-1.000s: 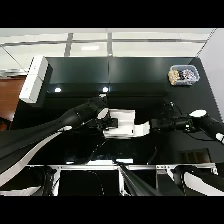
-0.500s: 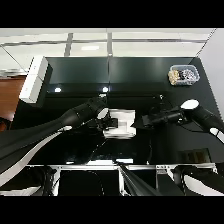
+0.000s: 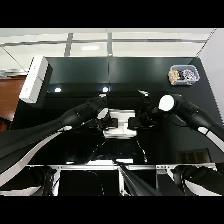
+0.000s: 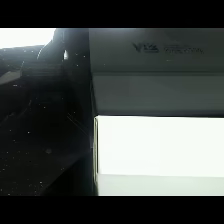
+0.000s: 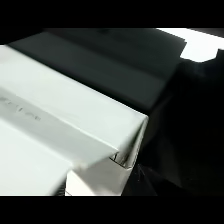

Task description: Fold the box and place the chain.

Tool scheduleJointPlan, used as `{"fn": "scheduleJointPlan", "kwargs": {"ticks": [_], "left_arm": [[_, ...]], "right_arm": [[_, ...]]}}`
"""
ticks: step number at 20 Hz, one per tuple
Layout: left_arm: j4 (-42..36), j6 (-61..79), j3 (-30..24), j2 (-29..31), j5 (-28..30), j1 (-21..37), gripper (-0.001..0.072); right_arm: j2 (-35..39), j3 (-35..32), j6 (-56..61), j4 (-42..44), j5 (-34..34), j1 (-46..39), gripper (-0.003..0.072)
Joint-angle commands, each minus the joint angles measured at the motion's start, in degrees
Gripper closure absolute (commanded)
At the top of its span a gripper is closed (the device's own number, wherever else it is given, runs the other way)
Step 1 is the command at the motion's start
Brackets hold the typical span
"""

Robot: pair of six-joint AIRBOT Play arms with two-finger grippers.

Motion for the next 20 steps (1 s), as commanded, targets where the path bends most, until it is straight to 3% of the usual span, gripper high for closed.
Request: {"fn": "scheduleJointPlan", "kwargs": {"ticks": [1,2,3,4,14,16,17,20], "left_arm": [[0.0,0.0,0.0,0.0,0.1,0.0,0.0684],[0.0,0.0,0.0,0.0,0.1,0.0,0.0684],[0.0,0.0,0.0,0.0,0.1,0.0,0.0684],[0.0,0.0,0.0,0.0,0.1,0.0,0.0684],[0.0,0.0,0.0,0.0,0.0,0.0,0.0684],[0.0,0.0,0.0,0.0,0.0,0.0,0.0684],[0.0,0.0,0.0,0.0,0.0,0.0,0.0684],[0.0,0.0,0.0,0.0,0.0,0.0,0.0684]], "right_arm": [[-1.6,1.9,15.9,-11.9,-2.1,6.1,0.0204],[-2.7,2.7,17.6,-12.8,-2.1,7.3,0.0236],[-4.3,3.8,18.2,-13.2,-1.9,8.5,0.0354],[-5.5,4.7,18.6,-13.4,-1.9,9.4,0.0373],[-7.6,5.7,32.7,-25.9,0.7,14.6,0.0376],[-7.7,5.7,33.6,-27.1,0.7,15.5,0.0521],[-7.7,5.7,33.6,-27.1,0.5,15.7,0.0637],[-7.7,5.7,33.6,-27.1,0.3,15.9,0.0669]]}}
